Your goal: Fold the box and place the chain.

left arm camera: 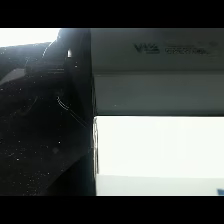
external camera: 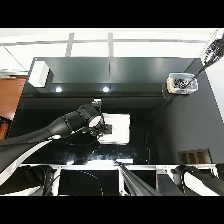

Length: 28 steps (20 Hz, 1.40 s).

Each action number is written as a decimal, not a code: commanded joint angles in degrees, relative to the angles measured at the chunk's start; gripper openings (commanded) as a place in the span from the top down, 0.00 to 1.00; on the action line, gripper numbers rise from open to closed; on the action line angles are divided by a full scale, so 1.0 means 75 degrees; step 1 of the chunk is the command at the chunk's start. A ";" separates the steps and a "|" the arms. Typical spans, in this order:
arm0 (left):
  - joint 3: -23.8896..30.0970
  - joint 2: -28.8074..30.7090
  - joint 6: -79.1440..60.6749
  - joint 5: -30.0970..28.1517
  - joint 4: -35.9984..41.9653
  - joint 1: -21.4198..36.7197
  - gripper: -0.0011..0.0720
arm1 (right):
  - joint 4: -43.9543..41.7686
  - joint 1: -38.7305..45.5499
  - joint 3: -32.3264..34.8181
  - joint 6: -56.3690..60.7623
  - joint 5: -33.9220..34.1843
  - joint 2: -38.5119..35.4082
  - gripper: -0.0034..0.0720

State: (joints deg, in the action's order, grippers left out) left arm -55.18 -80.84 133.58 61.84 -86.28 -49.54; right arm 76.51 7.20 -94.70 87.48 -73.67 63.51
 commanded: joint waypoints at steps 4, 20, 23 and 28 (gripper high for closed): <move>0.0003 -0.0009 -0.0003 -0.0009 -0.0003 -0.0003 0.95 | -0.2159 -0.0705 0.1562 -0.0539 -0.1043 -0.2052 0.95; 0.0003 -0.0009 -0.0003 -0.0009 0.0000 -0.0003 0.95 | -0.5062 -0.3832 0.4118 -0.0857 0.0385 -0.2232 0.95; 0.0003 -0.0009 -0.0003 -0.0009 0.0000 -0.0003 0.95 | -0.5158 -0.3832 0.3448 -0.0851 0.0376 -0.2232 0.95; 0.0003 -0.0009 -0.0003 -0.0012 0.0000 -0.0003 0.95 | -0.5598 -0.3832 0.2457 -0.0845 0.0490 -0.2232 0.95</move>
